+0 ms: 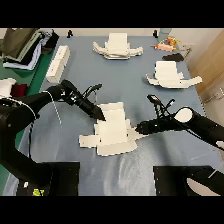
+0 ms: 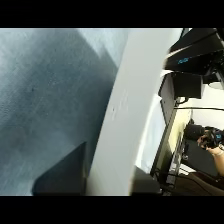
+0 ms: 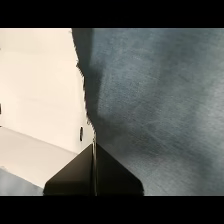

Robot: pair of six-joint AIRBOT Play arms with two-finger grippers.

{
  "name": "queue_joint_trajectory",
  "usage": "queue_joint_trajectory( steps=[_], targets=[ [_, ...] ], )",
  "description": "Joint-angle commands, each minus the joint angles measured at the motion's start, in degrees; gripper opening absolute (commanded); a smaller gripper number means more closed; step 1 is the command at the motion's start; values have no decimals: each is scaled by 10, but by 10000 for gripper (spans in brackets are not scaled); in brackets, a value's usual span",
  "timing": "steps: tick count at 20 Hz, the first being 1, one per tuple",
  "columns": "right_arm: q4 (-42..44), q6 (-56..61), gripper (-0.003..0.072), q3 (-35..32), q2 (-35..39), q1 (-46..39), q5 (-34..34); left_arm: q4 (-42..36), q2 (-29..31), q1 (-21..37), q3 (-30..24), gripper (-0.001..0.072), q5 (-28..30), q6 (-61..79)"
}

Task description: Fold the box.

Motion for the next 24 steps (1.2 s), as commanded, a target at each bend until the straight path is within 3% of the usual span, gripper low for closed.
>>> queue_joint_trajectory(
  steps=[1, 2, 3, 6, 9, 11, 16, 18, 21, 24],
  targets=[
    [0, 0, 5, 0, 0, 0, 4, -1, -2, -2, 4, 116, -6, 8],
    [0, 0, 4, 0, 0, 0, 4, -1, -2, -1, 4, 109, -7, 12],
    [0, 0, 4, 0, 0, 0, 4, -1, -2, -1, 4, 18, -7, 21],
    [0, 0, 20, 0, 0, 0, 7, -3, -2, -2, 4, 16, -7, 24],
    [-21, 0, 243, 0, 0, 0, -1, -12, -2, -2, 4, 16, -5, -18],
    [-97, 29, 243, 6, 0, 0, -4, -11, -2, -2, 8, 15, -7, 27],
    [-374, 235, 243, 49, 0, 0, -12, -11, 19, -4, 24, 13, -2, 150],
    [-413, 267, 244, 64, 0, 0, -12, -11, 44, -13, 23, 12, 22, 187],
    [-410, 279, 244, 85, 1, 0, -10, -3, 89, -40, 19, 12, 85, 216],
    [-410, 299, 244, 127, 3, 0, 7, 13, 125, -74, 18, 10, 111, 239]
  ],
)
